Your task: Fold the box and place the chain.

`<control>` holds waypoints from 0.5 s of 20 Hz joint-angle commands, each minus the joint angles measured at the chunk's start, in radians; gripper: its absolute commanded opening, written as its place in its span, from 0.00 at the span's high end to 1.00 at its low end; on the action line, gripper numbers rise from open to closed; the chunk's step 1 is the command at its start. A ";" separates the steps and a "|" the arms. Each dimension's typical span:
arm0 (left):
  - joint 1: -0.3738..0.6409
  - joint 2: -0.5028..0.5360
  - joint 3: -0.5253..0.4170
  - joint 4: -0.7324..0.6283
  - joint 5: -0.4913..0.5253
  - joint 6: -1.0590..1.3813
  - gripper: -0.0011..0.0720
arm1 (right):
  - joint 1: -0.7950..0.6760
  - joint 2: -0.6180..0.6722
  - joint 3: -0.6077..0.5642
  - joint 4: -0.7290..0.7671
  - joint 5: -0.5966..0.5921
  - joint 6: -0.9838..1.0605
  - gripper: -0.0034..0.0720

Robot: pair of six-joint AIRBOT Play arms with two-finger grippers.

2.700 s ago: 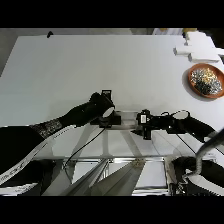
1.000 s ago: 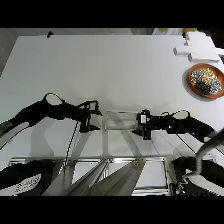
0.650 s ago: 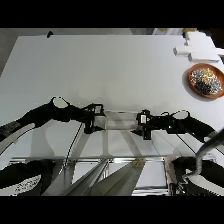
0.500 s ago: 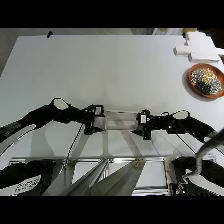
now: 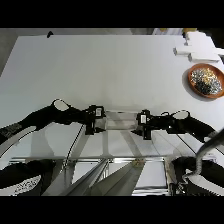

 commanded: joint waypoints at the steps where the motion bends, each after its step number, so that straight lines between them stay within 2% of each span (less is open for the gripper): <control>1: -0.009 -0.001 0.000 -0.020 -0.002 0.006 0.02 | 0.000 0.001 0.000 0.001 -0.001 0.000 0.37; 10: -0.016 -0.003 0.000 0.023 -0.024 -0.011 0.02 | 0.000 0.001 0.000 0.001 0.000 0.000 0.37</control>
